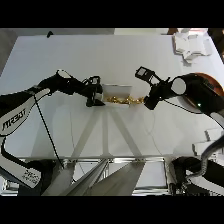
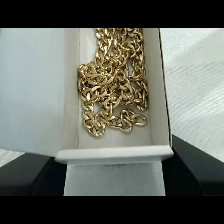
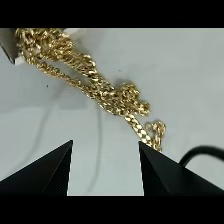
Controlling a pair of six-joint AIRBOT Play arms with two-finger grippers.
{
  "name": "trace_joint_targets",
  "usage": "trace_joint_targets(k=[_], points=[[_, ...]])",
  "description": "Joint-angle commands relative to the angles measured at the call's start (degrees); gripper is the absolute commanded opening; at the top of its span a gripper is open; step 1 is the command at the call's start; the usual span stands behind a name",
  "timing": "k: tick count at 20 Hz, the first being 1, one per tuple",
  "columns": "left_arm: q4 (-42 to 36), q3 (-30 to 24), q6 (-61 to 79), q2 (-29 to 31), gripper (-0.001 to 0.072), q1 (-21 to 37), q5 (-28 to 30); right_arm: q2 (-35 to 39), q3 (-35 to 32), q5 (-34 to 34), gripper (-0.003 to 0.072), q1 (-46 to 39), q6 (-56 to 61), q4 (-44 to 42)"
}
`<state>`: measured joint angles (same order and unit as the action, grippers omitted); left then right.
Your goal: Fold the box and place the chain.
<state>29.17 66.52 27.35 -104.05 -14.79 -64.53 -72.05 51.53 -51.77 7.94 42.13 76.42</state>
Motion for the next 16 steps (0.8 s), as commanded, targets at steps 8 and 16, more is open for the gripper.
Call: trace_joint_targets(k=[8,16], points=[[0.00,0.00,0.02,0.02,0.0187,0.04,0.00,-14.86,-1.40,10.73,0.0479,-3.43,-50.60,-28.61],[0.00,0.00,0.02,0.02,0.0187,0.04,0.00,-17.81,-1.40,10.88,0.0300,-3.37,-59.36,-36.52]])
